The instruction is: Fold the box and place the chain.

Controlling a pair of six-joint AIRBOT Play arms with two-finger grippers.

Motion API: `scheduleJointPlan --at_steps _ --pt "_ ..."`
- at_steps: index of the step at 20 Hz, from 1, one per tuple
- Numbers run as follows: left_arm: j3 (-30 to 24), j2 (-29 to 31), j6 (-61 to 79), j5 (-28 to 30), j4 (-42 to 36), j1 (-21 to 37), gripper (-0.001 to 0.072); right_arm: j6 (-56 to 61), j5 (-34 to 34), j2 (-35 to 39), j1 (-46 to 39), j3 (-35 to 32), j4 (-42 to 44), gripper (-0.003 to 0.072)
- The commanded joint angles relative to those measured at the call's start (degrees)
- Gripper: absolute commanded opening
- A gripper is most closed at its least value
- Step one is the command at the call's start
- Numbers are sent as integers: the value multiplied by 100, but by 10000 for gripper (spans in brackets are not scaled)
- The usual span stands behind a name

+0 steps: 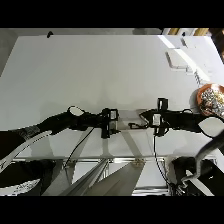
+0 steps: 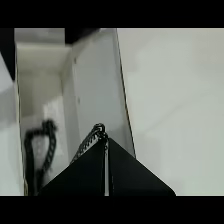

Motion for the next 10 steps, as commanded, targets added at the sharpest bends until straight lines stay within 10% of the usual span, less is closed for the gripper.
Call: scheduleJointPlan --at_steps 1,10 --pt "2 0 2 0 0 -2 205 -17 -380 94 625 2 472 19" --pt "2 0 2 0 0 -2 205 7 -1058 -437 1534 2 518 19"
